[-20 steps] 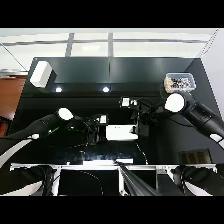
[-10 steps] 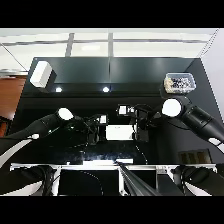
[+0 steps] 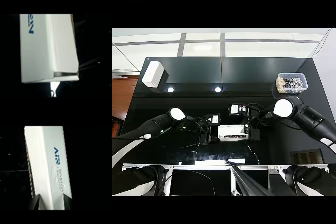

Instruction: Fold the box and place the chain.

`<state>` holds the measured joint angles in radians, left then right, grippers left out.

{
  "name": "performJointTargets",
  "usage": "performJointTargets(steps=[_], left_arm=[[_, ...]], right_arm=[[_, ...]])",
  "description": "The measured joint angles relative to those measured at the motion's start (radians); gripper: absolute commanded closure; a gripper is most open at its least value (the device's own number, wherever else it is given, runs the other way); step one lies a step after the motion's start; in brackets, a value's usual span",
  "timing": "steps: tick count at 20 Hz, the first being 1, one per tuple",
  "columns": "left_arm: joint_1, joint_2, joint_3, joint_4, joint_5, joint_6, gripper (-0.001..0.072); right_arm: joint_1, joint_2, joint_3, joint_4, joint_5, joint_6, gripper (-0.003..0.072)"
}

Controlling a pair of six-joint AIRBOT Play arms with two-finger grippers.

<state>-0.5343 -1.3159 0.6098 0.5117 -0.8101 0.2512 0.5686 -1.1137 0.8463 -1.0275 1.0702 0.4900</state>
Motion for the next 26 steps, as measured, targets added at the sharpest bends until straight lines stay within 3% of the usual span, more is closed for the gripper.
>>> performJointTargets(steps=[8,9,17,19,21,22,26], left_arm=[[0.0,0.0,0.0,0.0,0.0,0.004,0.0313],[0.0,0.0,0.0,0.0,0.0,0.004,0.0313],[0.0,0.0,0.0,0.0,0.0,0.001,0.0313],[0.0,0.0,0.0,0.0,0.0,0.001,0.0313],[0.0,0.0,0.0,0.0,0.0,0.004,0.0313],[0.0,0.0,0.0,0.0,0.0,0.004,0.0312],[0.0,0.0,0.0,0.0,-0.001,0.003,0.0312]], right_arm=[[0.0,0.0,-0.016,0.032,0.01,0.0,0.0342],[0.0,0.0,-0.024,0.04,0.012,0.0,0.0437],[0.0,0.001,-0.042,0.063,-0.014,0.0,0.0438],[0.0,0.001,-0.042,0.064,-0.021,0.0,0.0281],[0.0,0.003,-0.042,0.064,-0.026,0.0,0.0273],[0.0,0.003,-0.042,0.065,-0.026,0.0,0.022],[0.0,0.003,-0.042,0.066,-0.026,0.0,0.022]])
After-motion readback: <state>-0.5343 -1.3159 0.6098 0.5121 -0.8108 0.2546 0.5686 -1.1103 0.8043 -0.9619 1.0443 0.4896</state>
